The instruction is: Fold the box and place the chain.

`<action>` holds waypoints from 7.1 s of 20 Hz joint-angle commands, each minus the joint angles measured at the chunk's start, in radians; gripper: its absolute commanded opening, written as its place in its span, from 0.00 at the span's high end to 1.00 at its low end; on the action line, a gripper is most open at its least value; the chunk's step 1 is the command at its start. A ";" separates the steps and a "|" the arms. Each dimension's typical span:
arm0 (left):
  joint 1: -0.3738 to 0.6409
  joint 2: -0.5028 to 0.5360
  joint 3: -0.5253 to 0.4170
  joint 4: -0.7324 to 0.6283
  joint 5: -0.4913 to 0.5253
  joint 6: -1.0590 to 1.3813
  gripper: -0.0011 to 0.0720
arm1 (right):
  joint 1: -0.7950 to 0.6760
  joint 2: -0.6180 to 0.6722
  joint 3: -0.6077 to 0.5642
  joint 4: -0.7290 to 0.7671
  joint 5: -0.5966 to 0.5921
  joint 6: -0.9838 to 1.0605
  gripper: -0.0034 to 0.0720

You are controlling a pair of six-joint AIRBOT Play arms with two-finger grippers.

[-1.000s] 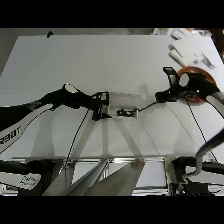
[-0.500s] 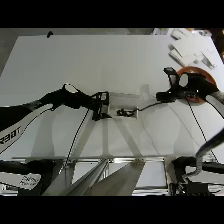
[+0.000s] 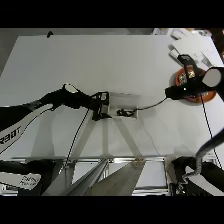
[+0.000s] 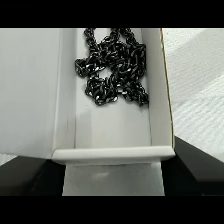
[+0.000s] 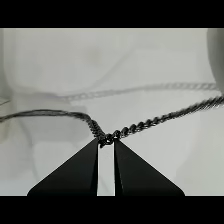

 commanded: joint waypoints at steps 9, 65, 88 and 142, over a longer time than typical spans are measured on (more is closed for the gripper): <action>0.000 0.000 0.000 0.000 0.000 0.000 0.87 | 0.242 0.254 0.000 0.471 -0.099 -0.094 0.93; 0.000 0.000 0.000 0.000 0.000 0.000 0.87 | -0.018 -0.494 0.083 -0.106 -0.123 0.027 0.43; 0.000 0.000 0.000 0.000 0.000 0.000 0.87 | 0.140 0.052 0.083 0.083 -0.024 0.036 0.93; 0.000 0.000 0.000 0.000 0.000 0.000 0.87 | 0.019 -0.476 0.122 -0.013 -0.055 0.028 0.51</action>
